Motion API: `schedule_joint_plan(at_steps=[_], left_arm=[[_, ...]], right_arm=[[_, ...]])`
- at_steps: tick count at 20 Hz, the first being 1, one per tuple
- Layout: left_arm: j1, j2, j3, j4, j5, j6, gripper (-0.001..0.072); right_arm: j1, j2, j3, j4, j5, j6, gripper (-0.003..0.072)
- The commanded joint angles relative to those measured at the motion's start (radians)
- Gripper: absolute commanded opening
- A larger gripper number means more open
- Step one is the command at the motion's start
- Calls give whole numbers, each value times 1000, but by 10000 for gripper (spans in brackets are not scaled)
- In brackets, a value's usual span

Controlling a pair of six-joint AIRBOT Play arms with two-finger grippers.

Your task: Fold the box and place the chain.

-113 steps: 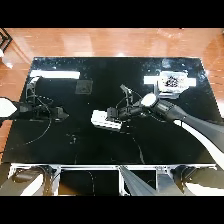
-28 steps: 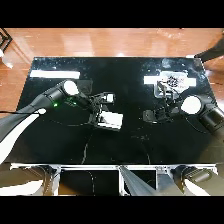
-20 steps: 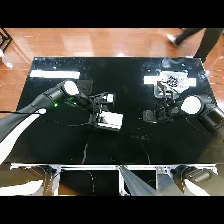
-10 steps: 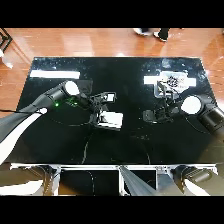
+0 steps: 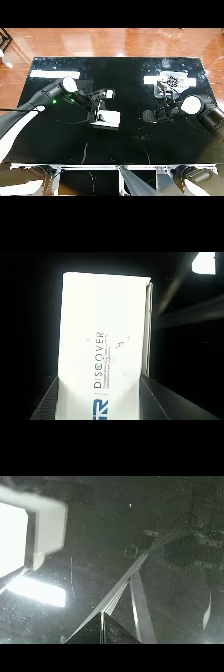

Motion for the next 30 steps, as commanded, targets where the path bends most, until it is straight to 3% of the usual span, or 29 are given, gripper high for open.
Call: schedule_joint_plan(at_steps=[1, 6, 10, 13, 17, 21, 25, 29, 30], left_arm=[[74, 16, 83, 62, -76, -171, 19], [315, 15, 211, 61, -58, -375, 19], [525, -11, 272, 61, 187, -557, 20], [655, -131, 399, 61, 277, -650, 20], [788, -376, 700, 61, 179, -903, 19], [827, -545, 918, 147, 57, -949, 19], [826, -564, 916, 365, 72, -950, 19], [825, -570, 916, 381, 97, -986, 23], [825, -575, 916, 359, 101, -1038, 121]], right_arm=[[1, 0, 0, 1, 0, 0, 21], [1, 0, 0, 5, 0, 1, 21], [1, 0, 0, 41, -1, 0, 22], [1, 0, 0, 60, -8, 0, 21], [1, 0, 0, 72, -14, 1, 21], [1, 0, 0, 106, -50, 0, 21], [1, 0, 0, 101, -84, 0, 22], [1, 0, 0, 101, -109, 0, 21], [1, 0, 0, 100, -111, 0, 22]])
